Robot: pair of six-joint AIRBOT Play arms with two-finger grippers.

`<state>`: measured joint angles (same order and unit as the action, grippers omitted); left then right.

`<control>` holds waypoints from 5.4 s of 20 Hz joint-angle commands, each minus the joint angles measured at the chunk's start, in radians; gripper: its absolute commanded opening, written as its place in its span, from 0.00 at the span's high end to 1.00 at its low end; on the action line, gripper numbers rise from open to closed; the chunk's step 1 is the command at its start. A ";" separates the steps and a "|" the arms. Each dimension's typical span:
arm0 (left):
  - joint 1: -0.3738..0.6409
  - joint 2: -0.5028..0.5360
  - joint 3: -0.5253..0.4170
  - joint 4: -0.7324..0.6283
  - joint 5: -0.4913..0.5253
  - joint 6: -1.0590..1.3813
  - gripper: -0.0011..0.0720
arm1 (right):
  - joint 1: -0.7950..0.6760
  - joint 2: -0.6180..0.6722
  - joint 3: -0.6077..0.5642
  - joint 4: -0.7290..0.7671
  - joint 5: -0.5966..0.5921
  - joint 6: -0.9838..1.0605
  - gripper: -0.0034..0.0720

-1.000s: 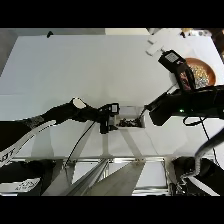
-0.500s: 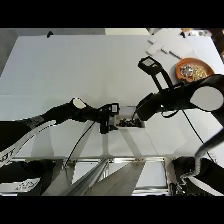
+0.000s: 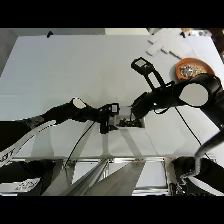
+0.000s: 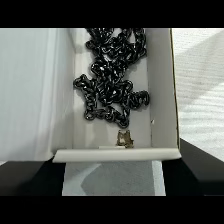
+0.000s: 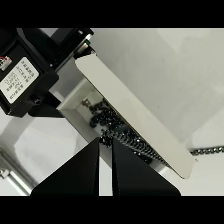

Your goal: Fold the box and place the chain.

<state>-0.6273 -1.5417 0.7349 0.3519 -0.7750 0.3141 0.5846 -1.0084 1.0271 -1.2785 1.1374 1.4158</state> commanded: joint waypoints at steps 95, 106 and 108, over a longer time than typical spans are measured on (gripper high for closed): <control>0.000 0.001 0.000 0.000 0.000 0.000 0.85 | -0.327 0.029 0.068 -0.097 0.160 -0.059 0.93; 0.000 0.001 0.000 0.000 0.000 0.000 0.85 | 0.068 0.238 0.063 -0.106 0.107 0.081 0.93; 0.000 0.001 0.000 0.000 0.000 0.000 0.85 | 0.123 0.238 0.063 -0.110 0.097 0.100 0.93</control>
<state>-0.6273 -1.5417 0.7349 0.3519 -0.7750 0.3138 0.6285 -0.7879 1.0908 -1.3846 1.2484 1.4746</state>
